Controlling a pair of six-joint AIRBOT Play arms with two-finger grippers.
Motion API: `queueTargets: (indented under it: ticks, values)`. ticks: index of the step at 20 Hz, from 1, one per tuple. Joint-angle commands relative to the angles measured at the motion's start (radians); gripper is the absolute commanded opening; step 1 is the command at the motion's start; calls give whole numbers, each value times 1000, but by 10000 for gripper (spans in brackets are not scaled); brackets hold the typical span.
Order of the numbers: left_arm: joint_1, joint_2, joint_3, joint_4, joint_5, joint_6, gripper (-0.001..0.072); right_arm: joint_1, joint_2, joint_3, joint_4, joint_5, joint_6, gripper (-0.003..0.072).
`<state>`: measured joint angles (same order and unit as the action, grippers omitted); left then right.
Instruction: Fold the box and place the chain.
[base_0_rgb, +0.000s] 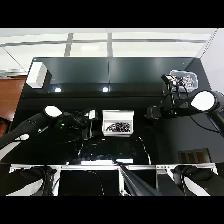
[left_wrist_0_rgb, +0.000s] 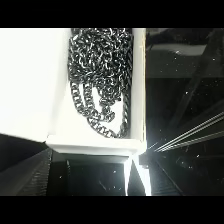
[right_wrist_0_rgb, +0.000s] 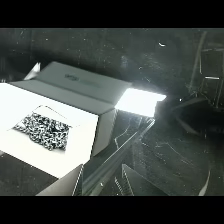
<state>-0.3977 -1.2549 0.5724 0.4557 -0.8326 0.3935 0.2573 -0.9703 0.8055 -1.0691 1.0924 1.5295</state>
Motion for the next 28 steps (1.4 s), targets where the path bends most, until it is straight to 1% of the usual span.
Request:
queueTargets:
  ticks: [1, 3, 6, 11, 12, 13, 14, 15, 17, 18, 19, 21, 23, 25, 26, 28]
  values:
    - [-37, -20, 2, -9, 27, 7, 711, 0, -1, 0, 2, -2, 0, 284]
    - [-62, -29, 7, -28, 68, 5, 710, 1, -1, 0, 3, -1, 1, 284]
    - [-75, -33, 11, -56, 97, 3, 709, 20, -1, 0, 3, -5, 0, 284]
    - [-75, -33, 11, -56, 95, 3, 702, 49, -1, 0, -2, -99, 0, 285]
    - [-76, -33, 11, -56, 94, 3, 679, 50, -1, 0, -2, -125, 0, 285]
    - [-75, -33, 11, -56, 94, 3, 564, 50, -2, 0, -1, -149, 0, 285]
    - [-75, -33, 11, -56, 94, 3, 399, 50, -2, 0, -1, -172, 0, 285]
    - [-75, -33, 10, -56, 95, 3, 332, 50, -2, 0, 0, -196, 0, 285]
    - [-75, -33, 10, -56, 94, 3, 332, 50, -2, 0, 34, -257, 0, 286]
    - [-75, -33, 10, -56, 94, 3, 333, 50, -2, 0, 71, -305, -2, 392]
    - [-75, -33, 10, -56, 94, 3, 332, 50, -5, 0, 102, -346, -19, 624]
    - [-75, -33, 10, -56, 95, 2, 333, 50, -35, 0, 142, -385, -81, 635]
    - [-75, -33, 10, -56, 95, 2, 332, 55, -96, 0, 185, -349, -204, 629]
    - [-75, -33, 10, -56, 95, 2, 333, 90, -145, 0, 205, -311, -403, 629]
    - [-75, -33, 10, -56, 94, 2, 333, 113, -151, 0, 204, -290, -539, 630]
    - [-75, -33, 10, -56, 94, 2, 333, 123, -147, 34, 197, -173, -774, 629]
